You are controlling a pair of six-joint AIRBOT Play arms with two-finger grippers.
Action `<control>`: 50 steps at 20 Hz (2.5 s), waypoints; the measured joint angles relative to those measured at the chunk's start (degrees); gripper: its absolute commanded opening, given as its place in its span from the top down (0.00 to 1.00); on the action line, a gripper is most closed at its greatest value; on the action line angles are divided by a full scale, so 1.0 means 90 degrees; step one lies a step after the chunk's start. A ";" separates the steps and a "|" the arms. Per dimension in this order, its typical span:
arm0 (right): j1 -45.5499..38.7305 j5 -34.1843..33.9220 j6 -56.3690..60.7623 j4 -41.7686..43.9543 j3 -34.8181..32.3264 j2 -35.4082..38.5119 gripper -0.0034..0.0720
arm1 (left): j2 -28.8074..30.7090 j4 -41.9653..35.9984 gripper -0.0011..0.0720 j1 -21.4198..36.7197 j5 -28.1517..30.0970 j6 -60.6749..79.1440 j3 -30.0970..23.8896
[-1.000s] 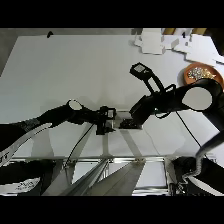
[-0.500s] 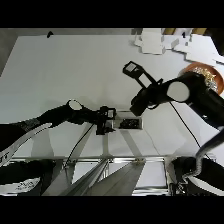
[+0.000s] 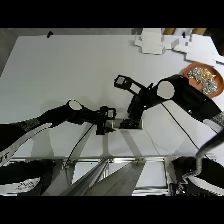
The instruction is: Fold the box and place the chain.
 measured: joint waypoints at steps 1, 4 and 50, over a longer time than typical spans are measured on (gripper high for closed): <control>-0.0002 0.0005 -0.0236 0.0177 -0.0080 -0.0002 0.74 | 0.0000 0.0000 0.78 0.0000 0.0000 0.0002 0.0000; 0.0063 0.0000 -0.0782 0.0503 -0.0296 0.0024 0.70 | 0.0000 0.0000 0.78 0.0000 0.0000 0.0002 0.0000; 0.0738 -0.1180 -0.1707 0.0131 -0.1447 0.0500 0.46 | 0.0000 0.0005 0.78 0.0002 0.0005 0.0012 0.0000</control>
